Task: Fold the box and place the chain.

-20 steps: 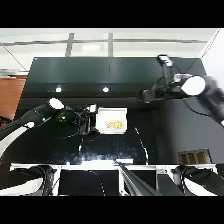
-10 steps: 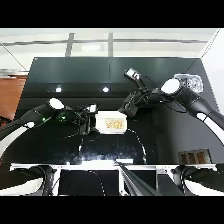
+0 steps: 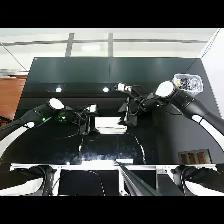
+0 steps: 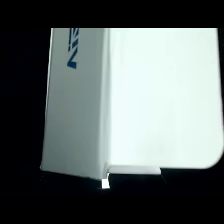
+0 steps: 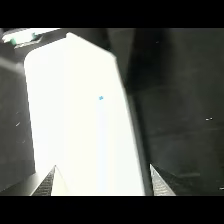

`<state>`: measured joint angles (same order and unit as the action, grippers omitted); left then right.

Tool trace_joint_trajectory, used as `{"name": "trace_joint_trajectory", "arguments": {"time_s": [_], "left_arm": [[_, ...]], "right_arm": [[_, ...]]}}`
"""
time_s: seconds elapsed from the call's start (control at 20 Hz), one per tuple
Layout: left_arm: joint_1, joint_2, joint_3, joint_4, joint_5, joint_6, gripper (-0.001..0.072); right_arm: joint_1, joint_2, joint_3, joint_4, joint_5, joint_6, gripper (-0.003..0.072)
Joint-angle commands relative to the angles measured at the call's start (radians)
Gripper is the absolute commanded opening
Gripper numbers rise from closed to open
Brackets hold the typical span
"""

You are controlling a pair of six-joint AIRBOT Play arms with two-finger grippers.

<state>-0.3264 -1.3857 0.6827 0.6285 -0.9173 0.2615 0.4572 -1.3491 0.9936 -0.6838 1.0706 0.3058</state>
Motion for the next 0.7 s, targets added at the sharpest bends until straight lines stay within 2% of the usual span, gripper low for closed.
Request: {"name": "trace_joint_trajectory", "arguments": {"time_s": [0.0,0.05,0.1,0.3,0.35,0.4,0.65], "left_arm": [[0.0,0.0,0.0,0.0,-0.002,0.0,0.0462],[0.0,0.0,0.0,0.0,-0.002,0.0,0.0462],[0.0,0.0,0.0,0.0,-0.002,0.0,0.0462],[0.0,0.0,0.0,0.0,-0.002,0.0,0.0462],[0.0,0.0,0.0,0.0,-0.002,0.0,0.0462],[0.0,0.0,0.0,0.0,-0.002,0.0,0.0462],[0.0,0.0,0.0,0.0,-0.002,0.0,0.0462]], "right_arm": [[0.03,0.0,0.0,-0.086,0.022,0.031,0.0657],[0.03,0.0,0.0,-0.088,0.021,0.053,0.0654],[0.03,0.0,0.0,-0.088,0.021,0.064,0.0597],[0.031,0.006,-0.003,-0.087,-0.034,0.064,0.0597],[0.032,0.006,-0.003,-0.087,-0.034,0.064,0.0526],[0.032,0.006,-0.003,-0.082,-0.027,0.064,0.0498],[0.053,0.006,-0.003,-0.079,0.021,0.065,0.0468]]}}
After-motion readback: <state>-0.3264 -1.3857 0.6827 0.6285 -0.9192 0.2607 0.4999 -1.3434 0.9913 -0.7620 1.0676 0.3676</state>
